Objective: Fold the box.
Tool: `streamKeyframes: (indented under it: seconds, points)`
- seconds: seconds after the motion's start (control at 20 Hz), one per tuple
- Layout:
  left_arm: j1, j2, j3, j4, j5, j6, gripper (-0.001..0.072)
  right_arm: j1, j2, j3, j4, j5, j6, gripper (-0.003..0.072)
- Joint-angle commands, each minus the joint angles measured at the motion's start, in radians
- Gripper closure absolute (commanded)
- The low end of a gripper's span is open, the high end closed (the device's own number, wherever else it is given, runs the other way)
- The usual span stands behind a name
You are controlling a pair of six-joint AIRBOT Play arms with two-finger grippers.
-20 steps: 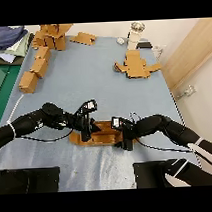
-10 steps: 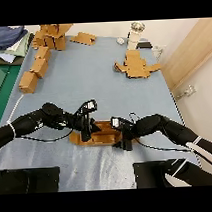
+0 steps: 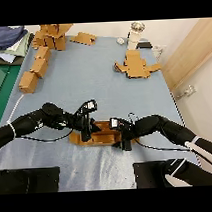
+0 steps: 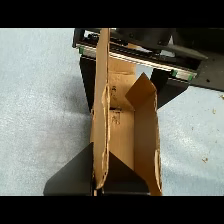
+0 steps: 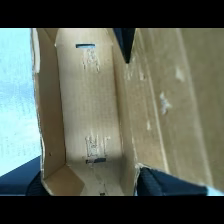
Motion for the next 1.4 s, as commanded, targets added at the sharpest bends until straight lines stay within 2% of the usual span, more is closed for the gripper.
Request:
streamKeyframes:
  seconds: [0.0,0.05,0.15,0.35,0.45,1.35]
  points:
    - [0.0,-0.001,0.0,0.0,0.0,0.0,0.0697,0.001,-0.001,0.0,0.004,0.006,0.0,0.0063]
    - [0.0,-0.001,0.0,0.0,0.0,0.0,0.0697,0.001,-0.001,-0.001,0.004,0.006,0.0,0.0068]
    - [0.0,-0.001,0.0,0.0,0.0,0.0,0.0697,0.001,-0.002,-0.001,0.003,0.006,0.0,0.0142]
    - [0.0,-0.001,0.0,0.0,0.0,0.0,0.0697,0.001,-0.021,-0.001,-0.001,0.009,0.0,0.0152]
    - [0.0,-0.001,0.0,0.0,0.0,0.0,0.0697,0.001,-0.027,-0.001,-0.001,0.009,0.0,0.019]
    - [0.0,-0.001,0.0,0.0,0.0,0.0,0.0697,0.001,-0.043,-0.001,-0.014,0.028,0.0,0.0189]
